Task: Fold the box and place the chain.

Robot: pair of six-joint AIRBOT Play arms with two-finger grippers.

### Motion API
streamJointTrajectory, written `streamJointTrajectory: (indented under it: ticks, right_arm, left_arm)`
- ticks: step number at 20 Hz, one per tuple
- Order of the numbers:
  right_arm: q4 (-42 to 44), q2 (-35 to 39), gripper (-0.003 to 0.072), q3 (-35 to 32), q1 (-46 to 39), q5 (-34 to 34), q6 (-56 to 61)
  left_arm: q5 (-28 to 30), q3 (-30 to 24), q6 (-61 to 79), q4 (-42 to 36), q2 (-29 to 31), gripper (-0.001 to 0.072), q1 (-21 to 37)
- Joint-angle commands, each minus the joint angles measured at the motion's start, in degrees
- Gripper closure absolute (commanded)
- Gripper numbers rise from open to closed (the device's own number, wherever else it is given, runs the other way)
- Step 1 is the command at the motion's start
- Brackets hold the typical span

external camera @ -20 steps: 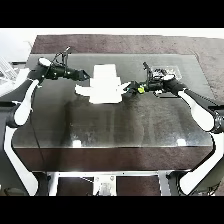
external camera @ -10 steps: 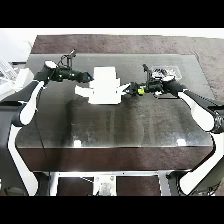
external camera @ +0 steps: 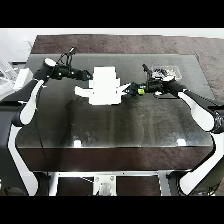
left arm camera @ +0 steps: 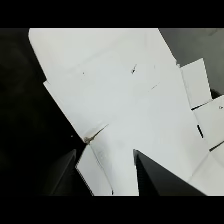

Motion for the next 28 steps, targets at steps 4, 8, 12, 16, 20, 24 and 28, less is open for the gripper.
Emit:
streamJointTrajectory:
  ticks: [4,8,12,16,20,24,28]
  right_arm:
    - [0.0,0.0,0.0688,0.0,0.0,0.0,-0.2]
    - [0.0,0.0,0.0688,0.0,0.0,0.0,-0.2]
    - [0.0,0.0,0.0688,0.0,0.0,0.0,-0.7]
    - [0.0,0.0,0.0687,0.0,0.0,0.0,-1.0]
    - [0.0,0.0,0.0687,0.0,0.0,0.0,-1.0]
    - [0.0,0.0,0.0687,0.0,0.0,0.1,-1.0]
    - [0.0,0.0,0.0687,0.0,0.0,0.1,-1.1]
  left_arm:
    - [-0.4,2.6,-6.1,11.3,-0.1,0.0281,0.0]
    - [-1.0,2.6,-6.3,10.6,-1.8,0.0281,0.0]
    - [-1.4,2.6,-6.1,8.7,-2.6,0.0279,0.0]
    - [-4.8,2.6,-4.2,5.4,-2.6,0.0280,0.0]
    - [-3.8,2.6,-3.5,2.8,-2.7,0.0281,0.0]
    - [-4.6,2.6,-2.6,0.0,-3.5,0.0281,-0.2]
    - [-5.3,2.6,-3.1,-0.4,-3.8,0.0280,-0.2]
